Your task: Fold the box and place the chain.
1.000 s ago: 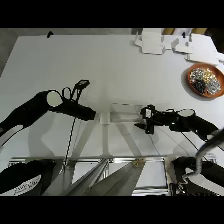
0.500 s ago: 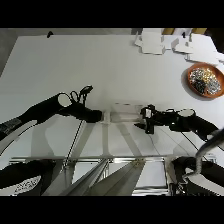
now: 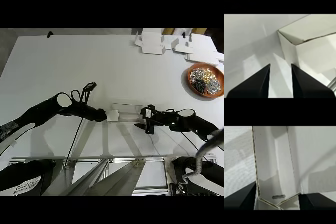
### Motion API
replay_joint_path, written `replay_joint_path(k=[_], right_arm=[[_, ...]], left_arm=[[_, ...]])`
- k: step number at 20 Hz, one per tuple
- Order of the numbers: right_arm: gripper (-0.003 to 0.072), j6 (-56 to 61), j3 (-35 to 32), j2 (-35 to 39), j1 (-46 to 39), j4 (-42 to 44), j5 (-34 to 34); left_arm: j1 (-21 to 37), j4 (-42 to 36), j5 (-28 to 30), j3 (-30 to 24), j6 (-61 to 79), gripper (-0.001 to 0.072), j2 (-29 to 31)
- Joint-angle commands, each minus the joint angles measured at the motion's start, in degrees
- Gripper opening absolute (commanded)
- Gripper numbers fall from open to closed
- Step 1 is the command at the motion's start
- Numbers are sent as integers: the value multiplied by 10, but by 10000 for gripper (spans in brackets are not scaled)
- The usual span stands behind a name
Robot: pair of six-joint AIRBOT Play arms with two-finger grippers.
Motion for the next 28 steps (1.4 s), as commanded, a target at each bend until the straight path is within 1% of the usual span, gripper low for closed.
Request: replay_joint_path(k=[1,8,14,22,28], right_arm=[[411,0,0,0,0,0,0],[411,0,0,0,0,0,0],[411,0,0,0,0,0,0],[411,0,0,0,0,0,0],[411,0,0,0,0,0,0]], left_arm=[[-11,-11,19,2,14,303,2],[-11,-5,21,25,16,303,2],[-13,-5,12,26,16,303,2],[-11,-2,-2,43,16,304,3],[0,4,-12,43,13,304,12]])
